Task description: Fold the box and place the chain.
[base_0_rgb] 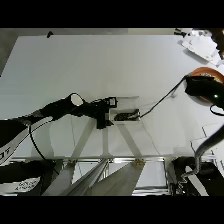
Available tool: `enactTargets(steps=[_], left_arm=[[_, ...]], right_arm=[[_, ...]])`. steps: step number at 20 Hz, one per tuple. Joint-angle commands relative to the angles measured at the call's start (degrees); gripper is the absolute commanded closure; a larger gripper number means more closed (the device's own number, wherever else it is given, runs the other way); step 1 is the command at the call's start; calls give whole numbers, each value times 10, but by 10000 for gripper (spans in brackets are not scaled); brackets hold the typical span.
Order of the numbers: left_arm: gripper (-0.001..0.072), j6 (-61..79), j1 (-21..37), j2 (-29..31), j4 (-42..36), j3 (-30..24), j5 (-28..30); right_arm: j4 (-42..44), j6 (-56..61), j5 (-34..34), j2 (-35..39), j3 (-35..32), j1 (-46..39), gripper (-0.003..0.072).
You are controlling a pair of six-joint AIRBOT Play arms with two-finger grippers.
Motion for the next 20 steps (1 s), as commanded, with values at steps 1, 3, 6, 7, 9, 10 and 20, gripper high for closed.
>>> enactTargets(steps=[1, 3, 6, 7, 9, 10, 20], left_arm=[[376, 0, 0, 0, 0, 0, 0], [376, 0, 0, 0, 0, 0, 0], [376, 0, 0, 0, 0, 0, 0], [376, 0, 0, 0, 0, 0, 0], [376, 0, 0, 0, 0, 0, 0], [376, 0, 0, 0, 0, 0, 0], [376, 0, 0, 0, 0, 0, 0]], right_arm=[[58, -3, 7, 59, 4, 46, 676], [79, -3, 7, 65, 13, 70, 676], [104, -3, 2, 65, 31, 112, 676], [110, -3, 2, 65, 36, 127, 676], [136, -3, -3, 63, 37, 151, 676], [157, -3, -6, 57, 37, 163, 676], [296, -98, -58, -124, 38, 228, 676]])
